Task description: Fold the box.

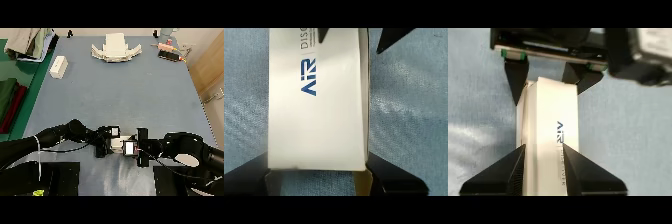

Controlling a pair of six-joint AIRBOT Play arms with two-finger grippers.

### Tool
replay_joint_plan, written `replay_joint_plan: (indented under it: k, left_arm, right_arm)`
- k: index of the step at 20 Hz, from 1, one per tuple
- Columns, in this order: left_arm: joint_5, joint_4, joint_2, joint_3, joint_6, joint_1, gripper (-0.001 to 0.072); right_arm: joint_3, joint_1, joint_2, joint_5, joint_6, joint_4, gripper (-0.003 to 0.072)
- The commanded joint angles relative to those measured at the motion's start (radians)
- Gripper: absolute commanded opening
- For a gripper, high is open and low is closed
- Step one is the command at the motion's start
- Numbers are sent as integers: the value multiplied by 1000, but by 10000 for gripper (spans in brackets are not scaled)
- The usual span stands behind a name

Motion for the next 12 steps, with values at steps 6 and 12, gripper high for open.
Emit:
replay_joint_plan:
  k: [6,12]
  left_arm:
    - [1,0,0,0,0,0,468]
    - [1,0,0,0,0,0,468]
  right_arm:
    - [-57,0,44,-185,260,134,4]
    - [-220,0,43,-565,269,374,4]
